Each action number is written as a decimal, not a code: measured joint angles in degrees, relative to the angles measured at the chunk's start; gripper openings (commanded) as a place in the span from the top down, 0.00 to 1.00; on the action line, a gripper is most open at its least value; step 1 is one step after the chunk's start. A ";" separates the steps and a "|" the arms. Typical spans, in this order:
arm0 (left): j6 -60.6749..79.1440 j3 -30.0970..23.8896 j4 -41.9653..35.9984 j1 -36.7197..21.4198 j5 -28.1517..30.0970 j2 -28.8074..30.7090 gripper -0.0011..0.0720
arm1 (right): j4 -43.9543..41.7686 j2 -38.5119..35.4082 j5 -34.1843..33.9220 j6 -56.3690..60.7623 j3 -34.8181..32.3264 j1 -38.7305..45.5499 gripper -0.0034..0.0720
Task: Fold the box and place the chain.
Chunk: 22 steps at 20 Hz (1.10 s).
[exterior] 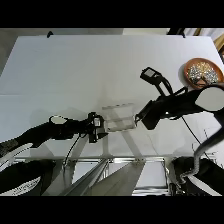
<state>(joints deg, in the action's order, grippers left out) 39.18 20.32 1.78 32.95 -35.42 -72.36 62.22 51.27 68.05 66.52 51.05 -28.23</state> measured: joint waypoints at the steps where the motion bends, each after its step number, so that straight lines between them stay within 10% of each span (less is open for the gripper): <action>1: 0.00 0.00 -0.02 0.00 0.00 0.00 0.80 | -0.02 0.11 -1.70 0.24 -0.37 -1.44 0.93; 22: 0.00 0.00 -0.02 0.00 0.02 0.00 0.80 | 0.11 19.76 -18.69 1.14 -1.40 -15.78 0.93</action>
<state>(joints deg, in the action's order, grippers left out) 39.18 20.32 1.76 32.95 -35.40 -72.36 62.33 71.02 49.36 67.66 49.65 -44.01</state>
